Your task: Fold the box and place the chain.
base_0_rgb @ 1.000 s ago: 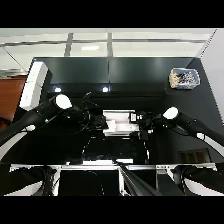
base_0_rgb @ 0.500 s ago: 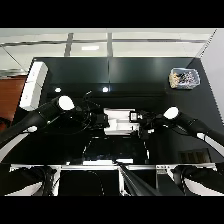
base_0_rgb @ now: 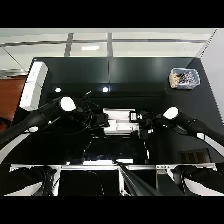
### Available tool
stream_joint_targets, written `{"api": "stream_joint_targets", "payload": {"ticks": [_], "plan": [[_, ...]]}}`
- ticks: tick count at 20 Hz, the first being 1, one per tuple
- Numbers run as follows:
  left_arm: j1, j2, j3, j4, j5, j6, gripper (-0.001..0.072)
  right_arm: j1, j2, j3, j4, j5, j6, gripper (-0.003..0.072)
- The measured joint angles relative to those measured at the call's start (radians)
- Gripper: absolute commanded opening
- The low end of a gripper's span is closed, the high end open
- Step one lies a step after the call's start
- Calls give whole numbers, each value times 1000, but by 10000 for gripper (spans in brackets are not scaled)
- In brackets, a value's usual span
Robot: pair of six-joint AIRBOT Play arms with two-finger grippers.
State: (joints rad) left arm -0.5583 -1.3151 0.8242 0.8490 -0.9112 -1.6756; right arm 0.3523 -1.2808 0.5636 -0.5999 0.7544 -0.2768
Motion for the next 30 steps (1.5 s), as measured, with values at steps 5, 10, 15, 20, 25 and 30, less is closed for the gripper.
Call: {"api": "stream_joint_targets", "payload": {"ticks": [5, 10, 15, 20, 25, 30], "plan": [[-2, -2, 0, 16, 33, -42, 370, 1, 0, -1, -1, 1, -3, 229], [-14, -2, 2, 57, 36, -60, 370, 1, 0, -1, -2, 1, -3, 229], [-71, -2, 20, 210, 33, -185, 369, 1, 0, -1, -2, 1, -2, 229], [-125, -21, 86, 391, -29, -339, 357, 1, 0, -1, -2, 1, -1, 229], [-203, -83, 178, 528, -135, -498, 348, 1, 0, -1, -2, 1, -1, 229], [-276, -126, 238, 640, -195, -664, 272, 1, 0, -1, -2, 1, -1, 229]]}}
